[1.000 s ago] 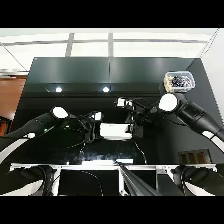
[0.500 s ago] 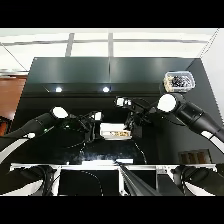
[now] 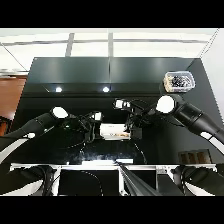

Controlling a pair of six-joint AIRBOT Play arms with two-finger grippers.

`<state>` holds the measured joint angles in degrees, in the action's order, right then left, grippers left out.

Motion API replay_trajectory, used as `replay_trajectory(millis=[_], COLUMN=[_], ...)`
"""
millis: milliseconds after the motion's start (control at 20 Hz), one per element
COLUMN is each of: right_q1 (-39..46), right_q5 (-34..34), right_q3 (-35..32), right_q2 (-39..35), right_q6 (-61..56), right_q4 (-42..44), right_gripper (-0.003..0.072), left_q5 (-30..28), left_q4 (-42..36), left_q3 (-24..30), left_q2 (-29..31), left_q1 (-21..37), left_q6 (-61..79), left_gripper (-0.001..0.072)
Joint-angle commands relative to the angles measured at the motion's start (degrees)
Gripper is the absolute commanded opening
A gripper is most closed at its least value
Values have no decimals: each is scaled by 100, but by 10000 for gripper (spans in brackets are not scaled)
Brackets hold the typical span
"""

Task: Fold the box and place the chain.

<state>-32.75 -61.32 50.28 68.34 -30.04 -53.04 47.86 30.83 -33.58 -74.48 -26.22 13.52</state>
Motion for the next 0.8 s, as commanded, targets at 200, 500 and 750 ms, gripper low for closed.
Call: replay_trajectory(millis=[200, 500, 750], right_q1=[-17, -17, -33], right_q5=[35, 50, 59], right_q3=[-2, -2, -188], right_q2=[2, 2, 2], right_q6=[-122, -120, -120], right_q4=[-63, -70, -79], right_gripper=[377, 252, 253], left_q5=[-7, -7, -4], left_q4=[0, 0, 0], left_q3=[-2, -2, -2], left_q2=[-4, -4, -4], left_q1=[0, 0, 0], left_q6=[-4, -4, -4], left_gripper=[483, 483, 483])
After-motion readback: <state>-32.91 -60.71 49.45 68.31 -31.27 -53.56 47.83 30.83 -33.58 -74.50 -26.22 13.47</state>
